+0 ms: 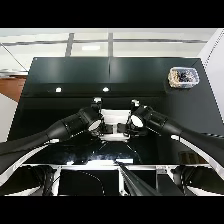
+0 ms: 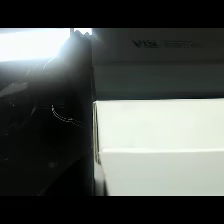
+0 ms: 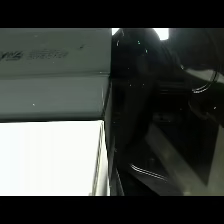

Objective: Fold the box and place the chain.

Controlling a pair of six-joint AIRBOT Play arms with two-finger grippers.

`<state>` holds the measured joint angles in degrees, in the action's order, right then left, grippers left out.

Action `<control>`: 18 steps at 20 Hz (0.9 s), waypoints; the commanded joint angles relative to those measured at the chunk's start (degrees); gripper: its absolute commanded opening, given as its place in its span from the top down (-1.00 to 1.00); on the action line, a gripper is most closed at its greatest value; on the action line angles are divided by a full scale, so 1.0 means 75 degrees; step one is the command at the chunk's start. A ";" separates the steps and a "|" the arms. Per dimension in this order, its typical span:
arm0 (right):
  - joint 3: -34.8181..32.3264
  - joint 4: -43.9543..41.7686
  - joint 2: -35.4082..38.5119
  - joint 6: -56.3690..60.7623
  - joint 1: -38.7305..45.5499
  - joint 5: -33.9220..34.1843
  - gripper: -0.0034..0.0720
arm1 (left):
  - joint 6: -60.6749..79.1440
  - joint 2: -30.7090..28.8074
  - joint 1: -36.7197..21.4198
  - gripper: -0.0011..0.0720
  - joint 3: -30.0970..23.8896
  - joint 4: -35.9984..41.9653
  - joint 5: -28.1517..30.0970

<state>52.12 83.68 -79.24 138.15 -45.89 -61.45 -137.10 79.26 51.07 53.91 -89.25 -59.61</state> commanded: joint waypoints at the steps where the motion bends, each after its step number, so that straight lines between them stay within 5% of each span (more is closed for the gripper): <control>1: 0.0003 0.0015 -0.0003 -0.0431 0.0009 -0.0003 0.42 | 0.0015 0.0000 -0.0003 0.89 0.0000 0.0023 -0.0023; 7: 0.0003 -0.0213 -0.0003 -0.0833 0.0012 0.0006 0.37 | 0.0015 0.0000 -0.0003 0.89 0.0000 0.0026 -0.0023; 8: 0.0020 -0.0210 -0.0003 -0.0854 0.0012 -0.0017 0.10 | 0.0015 0.0000 -0.0003 0.89 0.0000 0.0026 -0.0023; 9: 0.0061 -0.0213 -0.0003 -0.0868 0.0012 -0.0058 0.06 | 0.0015 0.0000 -0.0003 0.90 0.0000 0.0026 -0.0023; 16: 0.0245 -0.0131 -0.0003 -0.0909 0.0009 -0.0117 0.13 | 0.0015 0.0000 -0.0003 0.89 0.0000 0.0023 -0.0020; 18: 0.0274 -0.0032 -0.0003 -0.0909 0.0009 -0.0122 0.30 | 0.0015 0.0000 -0.0003 0.89 0.0000 0.0026 -0.0017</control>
<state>53.74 82.72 -79.29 131.50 -45.78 -62.15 -136.90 79.26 51.07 53.91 -89.08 -59.81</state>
